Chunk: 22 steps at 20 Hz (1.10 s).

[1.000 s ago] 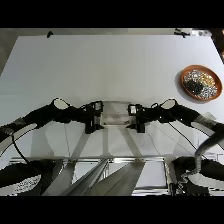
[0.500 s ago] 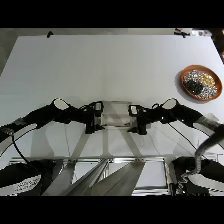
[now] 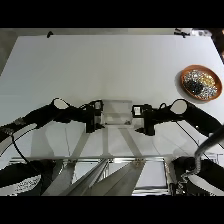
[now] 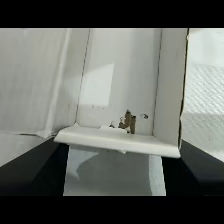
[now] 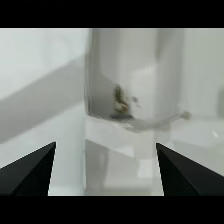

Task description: Fold the box and place the chain.

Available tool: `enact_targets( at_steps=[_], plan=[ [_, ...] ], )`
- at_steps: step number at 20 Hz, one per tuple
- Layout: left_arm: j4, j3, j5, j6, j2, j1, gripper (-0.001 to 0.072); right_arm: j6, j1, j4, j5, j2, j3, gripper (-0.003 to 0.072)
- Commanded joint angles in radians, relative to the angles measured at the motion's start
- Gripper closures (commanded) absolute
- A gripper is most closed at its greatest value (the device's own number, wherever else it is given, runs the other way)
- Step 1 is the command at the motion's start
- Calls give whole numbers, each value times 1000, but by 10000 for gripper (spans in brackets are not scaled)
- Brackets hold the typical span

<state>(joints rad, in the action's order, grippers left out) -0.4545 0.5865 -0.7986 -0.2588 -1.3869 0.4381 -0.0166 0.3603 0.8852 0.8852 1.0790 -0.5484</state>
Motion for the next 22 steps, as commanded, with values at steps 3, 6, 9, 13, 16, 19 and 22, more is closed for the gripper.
enact_targets(
  at_steps=[3,6,9,13,16,19,22],
  plan=[
    [-3,0,-5,-3,0,0,456,-193,0,193,56,-179,-1,-16],
    [-3,0,-5,-3,0,0,456,-193,0,87,85,-263,-1,60],
    [-2,0,-5,-3,0,0,456,-105,0,-193,88,-265,-1,530],
    [-3,0,-6,-3,0,0,456,32,0,-387,10,-245,-1,676],
    [-3,0,-6,-3,0,0,456,-80,0,-435,-51,-172,-1,676],
    [-3,0,-5,-3,0,0,456,-137,0,-492,-63,-103,-1,675],
    [-3,0,-5,-3,0,0,456,-136,0,-528,-68,-80,-1,675]
  ],
)
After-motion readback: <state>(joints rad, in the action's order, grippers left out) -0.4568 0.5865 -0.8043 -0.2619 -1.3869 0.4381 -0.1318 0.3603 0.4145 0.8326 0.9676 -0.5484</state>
